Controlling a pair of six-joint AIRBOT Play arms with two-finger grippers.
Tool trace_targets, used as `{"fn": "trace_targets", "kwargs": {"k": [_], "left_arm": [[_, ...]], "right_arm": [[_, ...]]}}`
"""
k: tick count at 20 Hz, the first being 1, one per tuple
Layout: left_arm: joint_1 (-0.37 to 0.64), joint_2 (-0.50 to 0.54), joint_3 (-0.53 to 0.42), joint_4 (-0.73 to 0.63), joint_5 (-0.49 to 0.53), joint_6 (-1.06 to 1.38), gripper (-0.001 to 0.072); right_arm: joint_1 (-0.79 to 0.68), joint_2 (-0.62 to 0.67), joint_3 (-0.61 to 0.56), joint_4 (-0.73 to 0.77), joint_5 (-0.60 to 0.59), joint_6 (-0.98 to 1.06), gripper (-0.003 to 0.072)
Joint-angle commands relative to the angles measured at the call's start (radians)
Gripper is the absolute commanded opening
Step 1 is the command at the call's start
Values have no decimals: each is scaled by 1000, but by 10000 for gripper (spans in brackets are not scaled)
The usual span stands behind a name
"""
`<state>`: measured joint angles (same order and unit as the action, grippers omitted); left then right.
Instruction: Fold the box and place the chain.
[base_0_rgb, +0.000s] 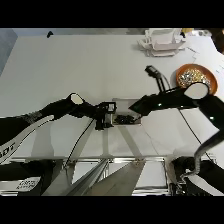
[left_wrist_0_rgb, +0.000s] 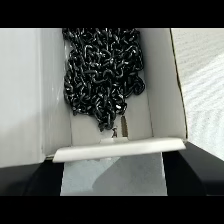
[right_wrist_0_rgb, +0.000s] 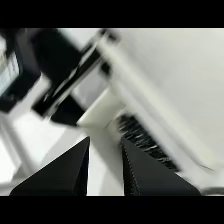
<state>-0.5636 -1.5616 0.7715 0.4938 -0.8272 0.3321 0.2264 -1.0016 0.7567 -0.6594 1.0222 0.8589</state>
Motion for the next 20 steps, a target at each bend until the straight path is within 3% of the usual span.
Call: {"fn": "trace_targets", "kwargs": {"k": [1,7,9,10,11,12,15,20], "left_arm": [[1,0,1,0,0,0,88],[1,0,1,0,0,0,88],[1,0,1,0,0,0,88],[1,0,1,0,0,0,88],[1,0,1,0,0,0,88],[1,0,1,0,0,0,88],[1,0,1,0,0,0,88],[1,0,1,0,0,0,88]], "right_arm": [[-139,105,14,-31,-8,71,216],[-209,86,-9,-566,-139,437,216],[-209,51,-41,-600,-172,458,220],[-204,31,-52,-594,-182,458,256],[-193,10,-59,-592,-192,459,416],[-177,-10,-62,-593,-206,462,446],[-124,-77,-63,-615,-238,485,393],[-38,-169,-61,-711,-224,604,393]]}}
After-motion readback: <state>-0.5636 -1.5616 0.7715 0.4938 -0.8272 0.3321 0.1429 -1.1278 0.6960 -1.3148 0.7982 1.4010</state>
